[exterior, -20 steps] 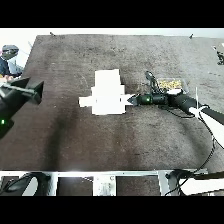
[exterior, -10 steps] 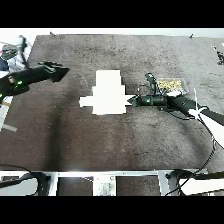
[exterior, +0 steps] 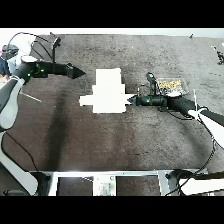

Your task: Fold the box and place the chain.

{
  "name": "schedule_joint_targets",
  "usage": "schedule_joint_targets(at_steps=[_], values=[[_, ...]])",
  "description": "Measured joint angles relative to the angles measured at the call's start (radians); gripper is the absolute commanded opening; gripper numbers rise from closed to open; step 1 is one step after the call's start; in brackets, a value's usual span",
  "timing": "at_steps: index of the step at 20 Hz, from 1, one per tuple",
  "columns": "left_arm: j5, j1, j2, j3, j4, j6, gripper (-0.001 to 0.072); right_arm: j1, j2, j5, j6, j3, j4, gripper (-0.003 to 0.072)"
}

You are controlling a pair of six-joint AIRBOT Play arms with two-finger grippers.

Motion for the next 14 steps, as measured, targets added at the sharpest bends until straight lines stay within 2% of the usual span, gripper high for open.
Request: schedule_joint_targets(at_steps=[3, 5, 14], values=[[-0.065, -0.016, -0.086, 0.112, 0.022, -0.043, 0.0578, 0.000, 0.000, -0.002, -0.014, -0.005, 0.000, 0.0009], [-0.072, -0.035, -0.117, 0.148, 0.037, -0.053, 0.0578, 0.000, 0.000, -0.003, -0.024, -0.008, -0.001, 0.0009], [-0.070, -0.119, -0.191, 0.185, 0.077, -0.059, 0.0578, 0.000, 0.000, -0.003, -0.040, -0.012, -0.009, 0.0010]])
